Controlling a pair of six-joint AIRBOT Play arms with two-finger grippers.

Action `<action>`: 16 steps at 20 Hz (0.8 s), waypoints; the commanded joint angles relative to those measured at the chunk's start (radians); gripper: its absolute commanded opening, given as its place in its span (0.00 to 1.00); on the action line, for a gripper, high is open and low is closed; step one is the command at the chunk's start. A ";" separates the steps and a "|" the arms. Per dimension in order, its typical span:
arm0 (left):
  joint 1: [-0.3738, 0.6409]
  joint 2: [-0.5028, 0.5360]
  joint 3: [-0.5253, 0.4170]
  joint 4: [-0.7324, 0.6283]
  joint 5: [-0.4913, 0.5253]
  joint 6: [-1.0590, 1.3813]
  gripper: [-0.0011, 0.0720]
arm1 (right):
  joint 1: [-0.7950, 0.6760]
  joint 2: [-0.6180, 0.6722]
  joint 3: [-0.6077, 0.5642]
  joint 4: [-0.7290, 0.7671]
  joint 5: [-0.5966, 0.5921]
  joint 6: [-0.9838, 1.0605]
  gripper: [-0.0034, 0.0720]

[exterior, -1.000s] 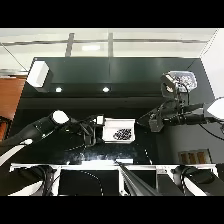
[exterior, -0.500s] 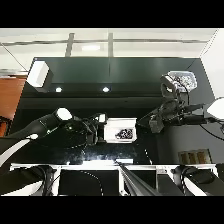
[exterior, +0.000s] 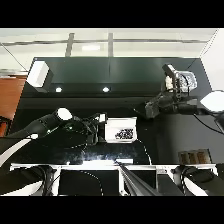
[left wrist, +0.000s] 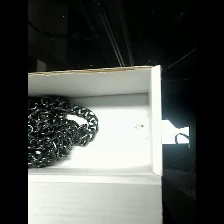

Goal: Fold the box and place the chain.

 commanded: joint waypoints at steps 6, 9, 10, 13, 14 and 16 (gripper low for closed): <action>0.000 -0.001 0.001 0.002 -0.010 0.000 0.29 | 0.019 -0.224 0.029 -0.047 0.152 -0.410 0.92; 0.000 -0.001 0.001 0.002 -0.010 0.000 0.29 | 0.029 -0.224 0.029 -0.054 0.207 -0.533 0.92; 0.000 -0.001 0.001 0.002 -0.010 0.000 0.29 | 0.034 -0.224 0.029 -0.058 0.232 -0.568 0.92; 0.000 -0.001 0.001 0.002 -0.010 0.000 0.29 | 0.079 -0.224 0.024 -0.067 0.265 -0.642 0.92; 0.000 -0.001 0.001 0.002 -0.010 0.000 0.29 | 0.098 -0.224 0.016 -0.077 0.256 -0.647 0.92; 0.000 -0.001 0.001 0.002 -0.010 0.000 0.29 | 0.129 -0.224 0.008 -0.112 0.237 -0.656 0.92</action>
